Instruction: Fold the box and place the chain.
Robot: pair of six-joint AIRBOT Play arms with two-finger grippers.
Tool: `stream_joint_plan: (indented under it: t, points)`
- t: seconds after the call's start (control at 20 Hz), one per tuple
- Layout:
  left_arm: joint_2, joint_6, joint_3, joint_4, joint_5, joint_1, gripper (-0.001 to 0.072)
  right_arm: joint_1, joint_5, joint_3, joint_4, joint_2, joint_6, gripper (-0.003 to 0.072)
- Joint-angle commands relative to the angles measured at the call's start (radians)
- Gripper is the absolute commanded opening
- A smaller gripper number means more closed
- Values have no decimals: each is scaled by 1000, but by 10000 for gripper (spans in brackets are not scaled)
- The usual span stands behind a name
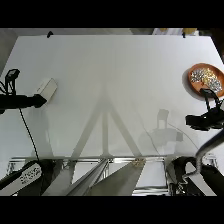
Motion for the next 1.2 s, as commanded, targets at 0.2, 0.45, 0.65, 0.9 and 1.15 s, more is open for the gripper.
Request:
stream_joint_plan:
  t: [0.2,0.45,0.65,0.9,1.15]
  points:
    - [19,-40,-16,56,-45,13,699,-1,0,0,0,0,0,19]
    - [300,-40,-15,47,-45,13,698,-1,0,0,0,0,0,19]
    - [499,-44,-15,24,-104,-8,697,-1,0,0,0,0,0,19]
    - [511,-46,-16,60,-175,-101,680,0,0,0,0,0,0,19]
    - [511,-67,-16,72,-169,-113,561,-1,0,0,0,0,0,19]
